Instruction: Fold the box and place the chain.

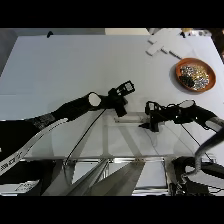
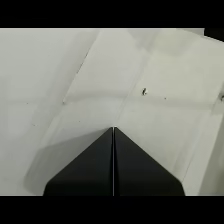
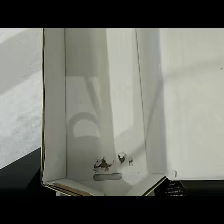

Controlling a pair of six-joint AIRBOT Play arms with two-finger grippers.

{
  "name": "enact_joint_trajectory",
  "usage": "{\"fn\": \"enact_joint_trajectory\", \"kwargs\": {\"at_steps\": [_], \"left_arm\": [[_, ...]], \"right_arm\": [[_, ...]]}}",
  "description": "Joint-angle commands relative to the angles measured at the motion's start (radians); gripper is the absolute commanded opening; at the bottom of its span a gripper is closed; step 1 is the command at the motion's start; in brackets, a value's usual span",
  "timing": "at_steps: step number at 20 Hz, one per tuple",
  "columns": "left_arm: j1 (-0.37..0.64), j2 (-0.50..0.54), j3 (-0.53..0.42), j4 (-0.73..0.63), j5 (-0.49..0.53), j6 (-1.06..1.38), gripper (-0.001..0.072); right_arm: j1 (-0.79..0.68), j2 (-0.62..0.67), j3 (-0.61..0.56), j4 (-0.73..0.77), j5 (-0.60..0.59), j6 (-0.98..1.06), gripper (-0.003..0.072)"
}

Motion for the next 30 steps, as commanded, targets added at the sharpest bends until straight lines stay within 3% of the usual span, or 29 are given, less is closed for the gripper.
{"fn": "enact_joint_trajectory", "kwargs": {"at_steps": [1,3,5,9,11,12,16,19,26,30], "left_arm": [[0.025,0.032,0.001,0.008,-0.092,0.000,0.0006],[0.064,0.103,0.001,0.048,-0.134,-0.002,0.0003],[0.117,0.193,0.001,0.177,-0.218,-0.055,0.0003],[0.208,0.320,0.001,0.371,-0.506,-0.184,0.0009],[0.210,0.323,-0.005,0.417,-0.657,-0.171,0.0005],[0.209,0.319,-0.022,0.428,-0.673,-0.152,0.0005],[0.209,0.262,-0.097,0.428,-0.618,-0.031,0.0022],[0.209,0.196,-0.097,0.427,-0.588,0.090,0.0223],[0.192,0.145,-0.096,0.424,-0.497,0.416,0.0232],[0.188,0.145,-0.096,0.420,-0.420,0.442,0.0233]], "right_arm": [[0.000,0.000,0.000,0.001,-0.001,0.000,0.0462],[0.000,0.000,0.000,0.002,-0.001,0.000,0.0462],[0.000,0.000,0.000,0.001,-0.001,0.000,0.0462],[0.000,0.000,0.000,0.001,-0.001,0.000,0.0462],[0.000,0.000,0.000,0.001,-0.001,0.000,0.0462],[0.000,0.000,0.000,0.002,-0.001,0.000,0.0462],[0.000,0.000,0.000,0.001,-0.001,0.000,0.0462],[0.000,0.000,0.000,0.001,-0.001,0.000,0.0462],[0.000,0.000,0.000,0.001,-0.001,0.000,0.0462],[0.000,0.000,0.000,0.001,-0.001,0.000,0.0462]]}}
